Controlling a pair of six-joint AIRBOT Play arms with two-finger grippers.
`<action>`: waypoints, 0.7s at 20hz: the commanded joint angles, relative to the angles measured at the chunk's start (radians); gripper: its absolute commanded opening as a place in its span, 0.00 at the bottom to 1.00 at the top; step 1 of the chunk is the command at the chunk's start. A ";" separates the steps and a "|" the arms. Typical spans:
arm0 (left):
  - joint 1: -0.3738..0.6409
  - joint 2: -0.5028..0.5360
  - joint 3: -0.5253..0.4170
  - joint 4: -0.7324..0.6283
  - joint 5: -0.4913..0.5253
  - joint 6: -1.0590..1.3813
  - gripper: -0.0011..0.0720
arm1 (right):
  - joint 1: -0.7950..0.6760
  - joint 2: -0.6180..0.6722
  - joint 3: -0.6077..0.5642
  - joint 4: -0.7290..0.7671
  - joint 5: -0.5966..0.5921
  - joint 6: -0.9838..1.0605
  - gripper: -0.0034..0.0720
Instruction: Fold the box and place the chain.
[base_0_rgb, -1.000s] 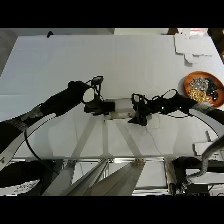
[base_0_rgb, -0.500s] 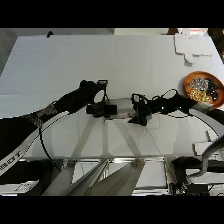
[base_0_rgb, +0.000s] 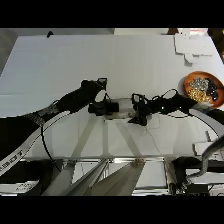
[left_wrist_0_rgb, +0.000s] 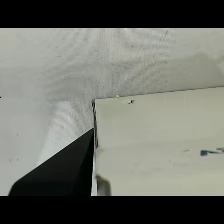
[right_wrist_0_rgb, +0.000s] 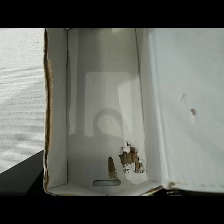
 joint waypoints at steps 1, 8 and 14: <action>-0.001 -0.018 0.001 -0.015 -0.022 -0.019 0.39 | 0.000 0.001 0.001 0.000 0.000 0.000 0.65; -0.001 -0.042 0.001 -0.026 -0.063 -0.018 0.24 | 0.000 0.001 0.001 0.000 0.000 0.000 0.65; 0.000 -0.042 0.001 -0.031 -0.055 -0.017 0.02 | 0.000 0.001 0.001 0.000 0.000 0.000 0.65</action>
